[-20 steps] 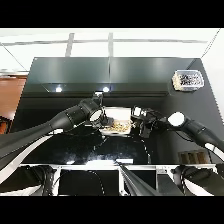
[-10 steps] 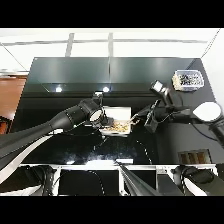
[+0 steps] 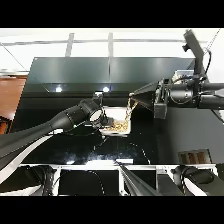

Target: Fold the box and place the chain.

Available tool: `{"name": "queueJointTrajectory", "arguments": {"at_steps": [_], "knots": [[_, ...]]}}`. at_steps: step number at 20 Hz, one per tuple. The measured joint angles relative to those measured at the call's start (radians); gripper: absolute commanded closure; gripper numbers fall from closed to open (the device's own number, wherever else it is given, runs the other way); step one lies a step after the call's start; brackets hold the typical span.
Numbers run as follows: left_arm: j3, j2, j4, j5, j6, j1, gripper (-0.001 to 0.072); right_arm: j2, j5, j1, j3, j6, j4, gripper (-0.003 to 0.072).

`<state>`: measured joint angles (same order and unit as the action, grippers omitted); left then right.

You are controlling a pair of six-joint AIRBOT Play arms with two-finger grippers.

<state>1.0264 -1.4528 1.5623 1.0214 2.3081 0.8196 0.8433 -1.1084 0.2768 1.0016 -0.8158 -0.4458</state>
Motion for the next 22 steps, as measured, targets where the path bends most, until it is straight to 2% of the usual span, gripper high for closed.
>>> {"name": "queueJointTrajectory", "arguments": {"at_steps": [6,14,15,16,17,22], "knots": [[0.000,0.000,0.000,0.000,0.000,0.000,0.0680,0.035,-0.038,0.009,0.007,-0.125,-0.040,0.0676],[0.000,0.000,0.000,0.000,0.000,0.000,0.0680,0.175,-0.014,0.107,-0.037,-0.174,-0.104,0.0676],[0.000,0.000,0.000,0.000,0.000,0.000,0.0680,0.190,-0.011,0.111,-0.047,-0.177,-0.116,0.0629],[0.000,0.000,0.000,0.000,0.000,0.000,0.0681,0.202,-0.008,0.114,-0.056,-0.179,-0.126,0.0372],[0.000,0.000,0.000,0.000,0.000,0.000,0.0680,0.209,-0.008,0.115,-0.062,-0.181,-0.142,0.0281],[0.000,0.000,0.000,0.000,0.000,0.000,0.0681,0.187,-0.024,0.024,-0.076,-0.208,-0.237,0.0289]]}}
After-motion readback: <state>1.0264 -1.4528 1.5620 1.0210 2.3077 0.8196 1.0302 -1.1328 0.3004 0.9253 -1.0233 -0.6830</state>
